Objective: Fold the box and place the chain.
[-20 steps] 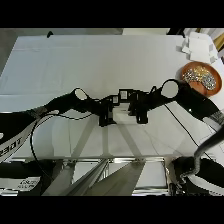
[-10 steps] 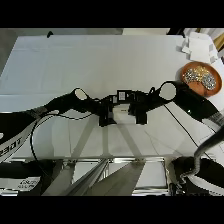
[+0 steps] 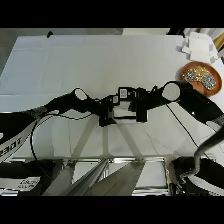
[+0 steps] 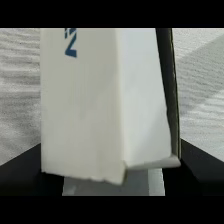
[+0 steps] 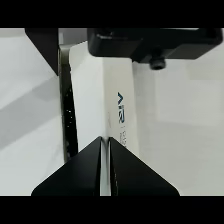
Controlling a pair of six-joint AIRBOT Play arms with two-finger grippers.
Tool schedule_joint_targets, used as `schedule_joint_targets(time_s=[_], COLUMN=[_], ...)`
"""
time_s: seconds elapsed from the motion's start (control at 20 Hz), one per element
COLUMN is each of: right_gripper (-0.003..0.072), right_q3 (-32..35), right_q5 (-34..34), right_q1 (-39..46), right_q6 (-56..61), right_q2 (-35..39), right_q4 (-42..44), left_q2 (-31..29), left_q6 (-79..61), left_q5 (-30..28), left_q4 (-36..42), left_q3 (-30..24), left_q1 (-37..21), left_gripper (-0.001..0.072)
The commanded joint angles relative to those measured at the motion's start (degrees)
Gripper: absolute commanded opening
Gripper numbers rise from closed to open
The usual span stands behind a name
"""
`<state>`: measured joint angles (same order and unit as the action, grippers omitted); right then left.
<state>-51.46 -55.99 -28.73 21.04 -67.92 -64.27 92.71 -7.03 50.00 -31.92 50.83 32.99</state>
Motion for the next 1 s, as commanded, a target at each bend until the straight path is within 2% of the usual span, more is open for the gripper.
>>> schedule_joint_targets(time_s=[0.0, 0.2, 0.5, 0.7, 0.75, 0.8, 0.85, 0.95], right_gripper=[0.0040, 0.0040, 0.0056, 0.0061, 0.0090, 0.0170, 0.0209, 0.0209], right_q3=[1.22, 3.30, 3.39, 3.37, 3.37, 3.37, 3.37, 3.34], right_q5=[-0.13, 0.24, -2.10, -1.16, -0.68, 0.00, 0.61, 0.94], right_q1=[-0.72, -1.16, -1.79, -2.14, -2.08, -2.08, -2.08, -2.08], right_q6=[0.11, 0.17, 0.13, 0.13, 0.13, 0.15, 0.15, 0.17], right_q2=[-0.31, -0.28, -0.28, 0.33, 0.92, 1.62, 2.32, 3.34], right_q4=[0.44, 0.46, 1.53, 1.62, 1.57, 1.57, 1.62, 1.60], left_q2=[-0.02, -0.02, -0.04, -0.02, -0.02, -0.02, -0.04, -0.04], left_q6=[0.00, 0.00, 0.00, 0.00, 0.00, 0.00, 0.00, 0.00], left_q5=[-0.04, -0.04, -0.04, -0.04, -0.04, -0.04, -0.04, -0.04], left_q4=[0.02, 0.00, 0.00, 0.00, 0.00, 0.00, 0.00, 0.00], left_q3=[-0.02, -0.02, -0.02, -0.02, -0.02, -0.02, -0.02, -0.02], left_q1=[-0.04, -0.04, -0.04, -0.04, -0.04, -0.04, -0.04, -0.04], left_gripper=[0.0272, 0.0272, 0.0272, 0.0272, 0.0272, 0.0272, 0.0272, 0.0272])
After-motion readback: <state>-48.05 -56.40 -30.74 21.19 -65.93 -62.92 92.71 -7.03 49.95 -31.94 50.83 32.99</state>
